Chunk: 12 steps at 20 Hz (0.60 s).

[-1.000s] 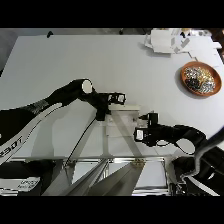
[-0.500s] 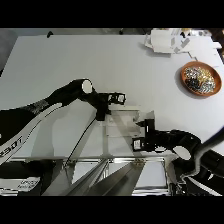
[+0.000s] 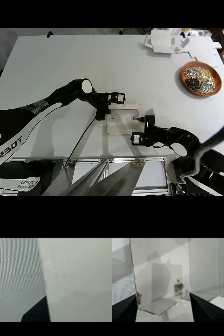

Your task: Fold the box and place the chain.

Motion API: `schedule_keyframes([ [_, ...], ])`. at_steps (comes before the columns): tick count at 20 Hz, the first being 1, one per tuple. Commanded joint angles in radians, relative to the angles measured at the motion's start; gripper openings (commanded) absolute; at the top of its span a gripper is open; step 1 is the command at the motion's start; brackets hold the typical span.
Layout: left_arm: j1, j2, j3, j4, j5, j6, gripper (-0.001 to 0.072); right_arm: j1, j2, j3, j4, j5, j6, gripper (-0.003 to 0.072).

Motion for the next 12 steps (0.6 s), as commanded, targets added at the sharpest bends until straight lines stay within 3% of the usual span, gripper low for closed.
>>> schedule_keyframes([
  [1, -0.001, 0.0, 0.001, 0.0, -0.003, 0.0, 0.001, -0.048, -0.003, 0.048, 0.005, 0.034, 0.0, 0.0696],
  [7, -0.001, 0.0, 0.001, 0.0, -0.003, 0.0, 0.0011, -0.127, -0.003, 0.066, 0.045, 0.094, -0.006, 0.0696],
  [9, -0.001, 0.0, 0.001, 0.0, -0.003, 0.0, 0.001, -0.149, -0.005, 0.066, 0.124, 0.103, -0.047, 0.0696],
  [12, -0.001, 0.0, 0.001, 0.0, -0.003, 0.0, 0.001, -0.192, -0.02, 0.068, 0.341, 0.142, -0.288, 0.0696],
])
